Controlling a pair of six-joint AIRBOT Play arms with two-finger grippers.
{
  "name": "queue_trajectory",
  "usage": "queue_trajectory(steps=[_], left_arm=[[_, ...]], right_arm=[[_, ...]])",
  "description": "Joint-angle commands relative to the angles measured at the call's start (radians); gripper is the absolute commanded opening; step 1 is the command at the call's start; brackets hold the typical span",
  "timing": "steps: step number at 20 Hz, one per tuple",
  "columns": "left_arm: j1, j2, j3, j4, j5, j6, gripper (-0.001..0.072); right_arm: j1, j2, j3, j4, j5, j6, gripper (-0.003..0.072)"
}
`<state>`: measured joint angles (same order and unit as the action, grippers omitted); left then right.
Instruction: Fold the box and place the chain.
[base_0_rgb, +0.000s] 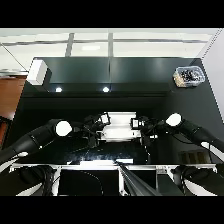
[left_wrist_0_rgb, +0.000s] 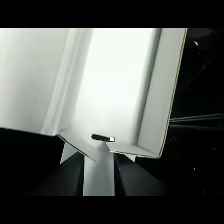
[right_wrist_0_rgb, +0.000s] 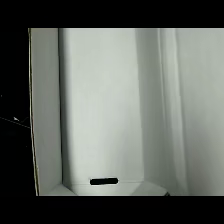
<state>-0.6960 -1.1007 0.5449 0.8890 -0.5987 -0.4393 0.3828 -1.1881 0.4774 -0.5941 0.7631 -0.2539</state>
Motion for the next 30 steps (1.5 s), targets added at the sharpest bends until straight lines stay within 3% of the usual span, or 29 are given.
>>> queue_trajectory(steps=[1,6,13,15,17,20,21,22,23,24,26,27,29,30], left_arm=[[-0.031,-0.023,0.000,-0.052,0.072,0.021,0.0219],[-0.038,-0.047,0.000,-0.211,0.080,0.073,0.0219],[-0.038,-0.070,0.000,-0.220,0.149,0.111,0.0217],[-0.038,-0.070,0.000,-0.221,0.145,0.127,0.0146],[-0.038,-0.070,0.000,-0.221,0.146,0.126,0.0147],[-0.038,-0.070,0.000,-0.221,0.145,0.126,0.0214],[-0.038,-0.070,0.000,-0.221,0.145,0.126,0.0371],[-0.038,-0.070,0.000,-0.220,0.145,0.126,0.0406],[-0.038,-0.070,0.000,-0.220,0.142,0.126,0.0355],[-0.038,-0.070,0.000,-0.221,0.139,0.126,0.0244],[-0.038,-0.070,0.000,-0.221,0.132,0.126,0.0249],[-0.038,-0.070,0.000,-0.221,0.130,0.126,0.0318],[-0.038,-0.069,0.001,-0.221,0.126,0.126,0.0311],[-0.037,-0.067,0.002,-0.220,0.122,0.122,0.0230]], right_arm=[[0.000,0.000,0.000,0.000,0.000,0.000,0.0526],[0.000,0.000,0.000,0.000,0.000,0.000,0.0526],[0.000,0.000,0.000,0.000,0.000,0.000,0.0526],[0.000,0.000,0.000,0.000,0.000,0.000,0.0526],[0.000,0.000,0.000,0.000,0.000,0.000,0.0526],[0.000,0.000,0.000,0.000,0.000,0.000,0.0526],[0.000,0.000,0.000,0.000,0.000,0.000,0.0526],[0.000,0.000,0.000,0.000,0.000,0.000,0.0526],[0.000,0.000,0.000,0.000,0.000,0.000,0.0526],[0.000,0.000,0.000,0.000,0.000,0.000,0.0526],[0.000,0.000,0.000,0.000,0.000,0.000,0.0526],[0.000,0.000,0.000,0.000,-0.001,0.000,0.0526],[0.000,0.000,0.000,0.000,-0.001,0.000,0.0526],[0.000,0.000,0.000,0.000,-0.001,0.000,0.0526]])
